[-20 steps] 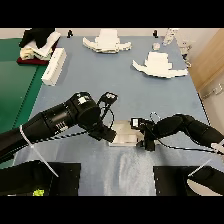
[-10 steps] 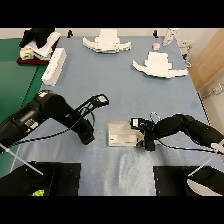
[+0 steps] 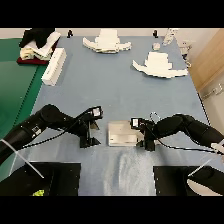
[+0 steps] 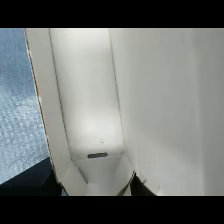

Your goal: Fold the box.

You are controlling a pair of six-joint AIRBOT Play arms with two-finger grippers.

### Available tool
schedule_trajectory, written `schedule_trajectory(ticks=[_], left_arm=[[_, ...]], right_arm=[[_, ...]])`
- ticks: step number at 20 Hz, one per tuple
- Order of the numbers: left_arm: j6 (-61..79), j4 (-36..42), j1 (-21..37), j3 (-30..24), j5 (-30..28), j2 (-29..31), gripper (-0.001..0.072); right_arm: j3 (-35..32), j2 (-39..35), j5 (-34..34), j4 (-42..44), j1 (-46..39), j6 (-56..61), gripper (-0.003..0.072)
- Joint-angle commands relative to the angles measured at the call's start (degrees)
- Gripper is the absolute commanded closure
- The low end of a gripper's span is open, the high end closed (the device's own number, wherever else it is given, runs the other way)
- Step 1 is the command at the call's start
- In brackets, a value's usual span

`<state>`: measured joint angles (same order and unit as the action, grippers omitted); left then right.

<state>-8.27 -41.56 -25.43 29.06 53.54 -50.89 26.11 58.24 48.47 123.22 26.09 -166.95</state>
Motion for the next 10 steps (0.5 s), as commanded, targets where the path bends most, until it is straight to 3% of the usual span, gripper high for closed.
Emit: schedule_trajectory(ticks=[1,5,10], left_arm=[[17.27,8.0,-0.96,-2.58,-7.37,-6.29,0.0013],[25.29,14.8,-3.63,-2.56,-12.15,-12.0,0.0013],[27.15,17.03,-6.38,-2.54,-12.68,-13.92,0.0013]], right_arm=[[0.02,0.02,-0.02,0.0,0.02,0.0,0.024],[0.02,0.02,-0.02,0.02,0.02,0.0,0.024],[0.02,0.02,0.0,0.02,0.02,0.0,0.024]])
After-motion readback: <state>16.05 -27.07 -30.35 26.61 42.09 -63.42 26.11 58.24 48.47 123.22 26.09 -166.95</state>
